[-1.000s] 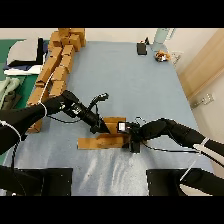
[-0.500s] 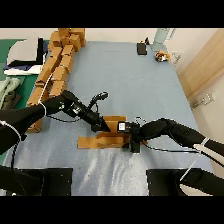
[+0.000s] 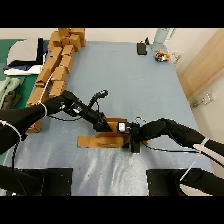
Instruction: Fold the box.
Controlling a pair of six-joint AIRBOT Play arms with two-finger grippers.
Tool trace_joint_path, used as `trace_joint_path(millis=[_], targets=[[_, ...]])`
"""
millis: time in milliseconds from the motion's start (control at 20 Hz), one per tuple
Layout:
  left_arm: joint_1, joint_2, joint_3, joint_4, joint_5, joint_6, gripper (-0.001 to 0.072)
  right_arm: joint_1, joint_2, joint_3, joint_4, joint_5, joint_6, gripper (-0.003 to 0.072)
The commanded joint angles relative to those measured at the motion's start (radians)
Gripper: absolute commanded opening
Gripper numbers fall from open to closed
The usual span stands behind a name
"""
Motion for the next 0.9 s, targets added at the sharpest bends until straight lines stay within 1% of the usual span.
trace_joint_path(millis=[0,150,300,400,450,500,550,650,700,750,850], targets=[[0.01,0.001,0.003,0.02,-0.04,-0.084,0.0546,0.0,0.0,0.0,0.001,0.0,0.005,0.0418],[0.051,0.031,0.024,0.131,-0.106,-0.207,0.0547,0.0,0.0,0.0,0.001,0.0,0.005,0.0418],[0.105,0.082,0.055,0.249,-0.228,-0.373,0.0547,0.0,0.001,0.0,0.001,0.0,0.005,0.0418],[0.129,0.117,0.067,0.366,-0.298,-0.561,0.0544,0.0,0.002,0.0,0.001,0.0,0.005,0.0417],[0.137,0.126,0.066,0.414,-0.338,-0.68,0.0435,0.0,0.002,0.0,-0.006,0.0,0.005,0.0417],[0.139,0.127,0.066,0.446,-0.377,-0.785,0.0045,0.0,0.002,0.0,-0.012,0.0,0.005,0.0417],[0.136,0.127,0.064,0.453,-0.397,-0.824,0.0013,0.0,0.002,0.0,-0.013,-0.001,0.005,0.0417],[0.111,0.127,0.056,0.413,-0.417,-0.898,0.0013,0.0,0.002,0.0,-0.014,0.0,0.005,0.0417],[0.086,0.127,0.053,0.365,-0.394,-0.885,0.0013,0.0,0.002,0.0,-0.014,-0.001,0.005,0.0417],[0.058,0.127,0.054,0.314,-0.341,-0.877,0.0013,0.0,0.002,0.0,-0.014,-0.001,0.005,0.0417],[0.001,0.121,0.059,0.225,-0.183,-0.864,0.0013,0.0,0.002,0.0,-0.014,0.0,0.005,0.0417]])
